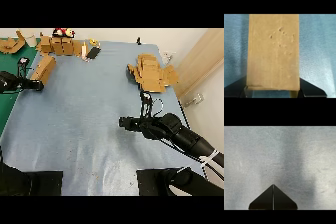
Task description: Fold the box.
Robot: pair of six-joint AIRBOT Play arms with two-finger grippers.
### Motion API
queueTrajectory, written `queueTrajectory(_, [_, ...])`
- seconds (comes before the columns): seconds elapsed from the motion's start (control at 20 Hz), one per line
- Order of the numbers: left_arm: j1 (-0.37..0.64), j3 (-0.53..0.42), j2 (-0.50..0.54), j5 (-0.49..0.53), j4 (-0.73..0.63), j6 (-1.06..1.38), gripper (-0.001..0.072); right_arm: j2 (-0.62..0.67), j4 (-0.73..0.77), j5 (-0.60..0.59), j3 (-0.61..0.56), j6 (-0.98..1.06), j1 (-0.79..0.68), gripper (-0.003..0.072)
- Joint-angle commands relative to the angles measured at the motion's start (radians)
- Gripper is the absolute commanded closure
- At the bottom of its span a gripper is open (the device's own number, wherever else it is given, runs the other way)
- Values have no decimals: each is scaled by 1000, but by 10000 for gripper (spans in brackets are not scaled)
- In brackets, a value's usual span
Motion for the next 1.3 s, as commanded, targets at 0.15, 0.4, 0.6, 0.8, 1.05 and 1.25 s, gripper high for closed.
queueTrajectory(0.15, [3,10,0,-60,21,-18,2,-1,0,4,1,0,0,684])
queueTrajectory(0.4, [23,37,5,-131,31,-61,2,-1,2,3,1,0,0,683])
queueTrajectory(0.6, [81,80,19,-267,117,-176,2,-1,4,3,1,0,0,683])
queueTrajectory(0.8, [122,119,50,-418,137,-190,2,-1,4,3,1,0,0,683])
queueTrajectory(1.05, [122,127,127,-641,237,-185,554,-1,5,3,1,0,0,683])
queueTrajectory(1.25, [83,122,164,-822,190,-230,701,-1,14,2,2,0,0,683])
